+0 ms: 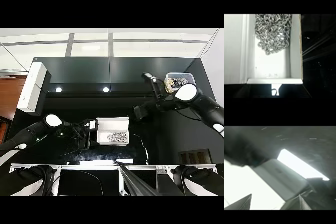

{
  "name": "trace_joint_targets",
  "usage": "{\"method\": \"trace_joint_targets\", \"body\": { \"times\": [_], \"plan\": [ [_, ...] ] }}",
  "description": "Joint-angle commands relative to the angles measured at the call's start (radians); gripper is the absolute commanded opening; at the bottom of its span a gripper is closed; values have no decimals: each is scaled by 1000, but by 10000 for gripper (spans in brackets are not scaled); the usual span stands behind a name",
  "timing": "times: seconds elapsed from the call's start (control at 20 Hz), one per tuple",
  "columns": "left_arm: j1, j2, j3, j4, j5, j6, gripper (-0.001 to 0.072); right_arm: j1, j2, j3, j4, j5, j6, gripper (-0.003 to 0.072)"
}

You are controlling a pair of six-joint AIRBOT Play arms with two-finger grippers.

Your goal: Fold the box and place the chain.

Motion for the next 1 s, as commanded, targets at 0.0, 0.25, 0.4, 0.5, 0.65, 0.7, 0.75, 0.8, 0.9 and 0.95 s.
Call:
{"method": "trace_joint_targets", "body": {
  "times": [0.0, 0.25, 0.4, 0.5, 0.65, 0.7, 0.75, 0.8, 0.9, 0.95],
  "plan": [
    [0, -1, 0, 0, 4, 0, 327, 6, -45, 1, 105, 164, -264, 720],
    [0, -1, 0, 0, 4, 0, 329, 84, -46, 1, -107, 188, -412, 720],
    [0, -1, 0, 0, 4, 0, 329, 145, -46, 1, -116, 110, -539, 720],
    [0, -1, 0, 0, 4, 0, 328, 175, -46, 1, -118, 54, -605, 720],
    [0, -1, 0, 0, 4, 0, 328, 207, -45, 2, -117, 8, -646, 720],
    [0, -1, 0, 0, 4, 0, 329, 216, -45, 2, -117, 9, -647, 720],
    [0, -1, 0, 0, 5, 0, 328, 220, -42, 2, -117, 17, -647, 720],
    [0, -1, 0, 0, 5, 0, 328, 227, -35, 2, -117, 21, -646, 720],
    [0, -1, 0, 0, 4, 0, 328, 234, -14, 2, -98, 28, -637, 720],
    [0, -1, 0, 0, 4, 0, 328, 233, 1, 2, -90, 32, -628, 720]
  ]
}}
